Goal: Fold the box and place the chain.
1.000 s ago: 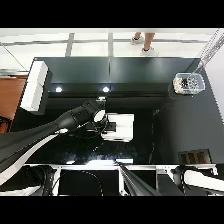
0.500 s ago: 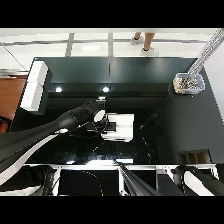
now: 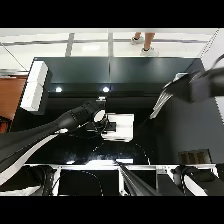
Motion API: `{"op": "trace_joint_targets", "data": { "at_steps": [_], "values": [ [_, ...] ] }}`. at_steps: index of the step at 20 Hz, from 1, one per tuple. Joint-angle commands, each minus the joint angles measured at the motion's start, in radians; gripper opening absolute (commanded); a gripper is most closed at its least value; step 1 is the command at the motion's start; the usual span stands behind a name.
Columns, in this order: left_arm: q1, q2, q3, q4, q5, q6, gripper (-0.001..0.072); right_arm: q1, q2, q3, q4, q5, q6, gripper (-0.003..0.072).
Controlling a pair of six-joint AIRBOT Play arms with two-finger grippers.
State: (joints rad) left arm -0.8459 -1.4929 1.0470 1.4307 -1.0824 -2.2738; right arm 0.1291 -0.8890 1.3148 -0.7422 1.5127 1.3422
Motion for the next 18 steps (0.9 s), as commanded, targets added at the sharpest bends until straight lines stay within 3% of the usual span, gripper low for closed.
{"op": "trace_joint_targets", "data": {
  "at_steps": [1, 7, 14, 16, 18],
  "values": [
    [0.0, 0.0, 0.0, 0.0, 0.0, 0.0, 0.003, 0.121, 0.004, -0.174, 0.052, -0.098, -0.004, 0.0007],
    [0.0, 0.0, 0.0, 0.0, 0.0, 0.0, 0.003, 0.253, -0.002, -0.39, 0.096, -0.343, -0.004, 0.0007],
    [0.0, 0.0, 0.0, 0.0, 0.0, 0.0, 0.003, 0.278, -0.013, -0.533, 0.101, -0.446, 0.016, 0.0026],
    [0.0, 0.0, 0.0, 0.0, 0.0, 0.0, 0.003, 0.276, -0.013, -0.548, 0.079, -0.452, 0.015, 0.0463],
    [0.0, 0.0, 0.0, 0.0, 0.0, 0.0, 0.003, 0.22, -0.013, -0.529, 0.01, -0.414, 0.014, 0.0461]
  ]
}}
